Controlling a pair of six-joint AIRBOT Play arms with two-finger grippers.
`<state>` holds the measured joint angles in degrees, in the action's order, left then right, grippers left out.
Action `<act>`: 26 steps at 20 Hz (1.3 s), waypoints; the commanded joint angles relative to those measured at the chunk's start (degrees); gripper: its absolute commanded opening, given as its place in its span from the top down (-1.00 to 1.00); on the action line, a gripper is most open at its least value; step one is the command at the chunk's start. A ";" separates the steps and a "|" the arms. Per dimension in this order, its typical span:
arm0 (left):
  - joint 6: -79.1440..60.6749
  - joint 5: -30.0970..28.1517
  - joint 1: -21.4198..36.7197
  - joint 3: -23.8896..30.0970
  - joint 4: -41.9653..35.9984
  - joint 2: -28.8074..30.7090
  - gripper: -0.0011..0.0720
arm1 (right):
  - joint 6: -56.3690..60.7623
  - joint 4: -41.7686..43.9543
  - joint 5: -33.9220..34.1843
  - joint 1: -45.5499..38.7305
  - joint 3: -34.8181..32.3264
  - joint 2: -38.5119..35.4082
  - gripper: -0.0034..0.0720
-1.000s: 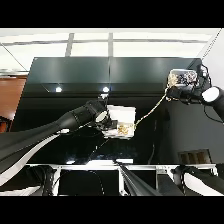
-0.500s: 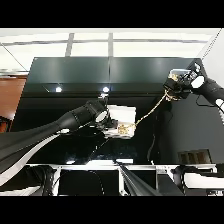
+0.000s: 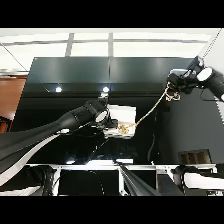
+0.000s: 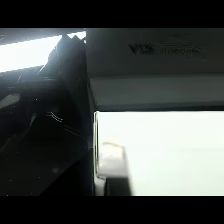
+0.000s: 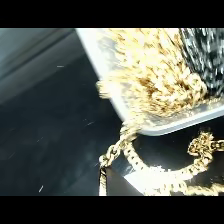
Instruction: Fold the box and place the chain.
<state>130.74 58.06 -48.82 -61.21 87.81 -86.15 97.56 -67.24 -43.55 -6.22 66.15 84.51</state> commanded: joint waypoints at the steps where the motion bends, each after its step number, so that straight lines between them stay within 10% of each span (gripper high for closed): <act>1: -0.02 0.04 0.02 0.02 -0.04 0.00 0.88 | -8.79 -0.09 -9.99 -0.35 4.55 -8.22 0.87; 10: -0.02 0.13 0.02 0.02 -0.04 0.00 0.88 | -16.61 14.36 -12.35 -0.33 11.54 -40.70 0.87; 19: -0.02 0.90 0.00 0.02 -0.09 0.00 0.88 | -29.59 43.95 -25.55 -0.33 14.29 -43.15 0.87; 26: -0.02 0.87 0.02 0.02 -0.04 0.00 0.88 | -28.81 43.76 -36.30 2.32 9.46 -43.10 0.87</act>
<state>130.72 58.98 -48.82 -61.21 87.74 -86.15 69.06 -24.84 -73.91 -5.45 78.41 41.47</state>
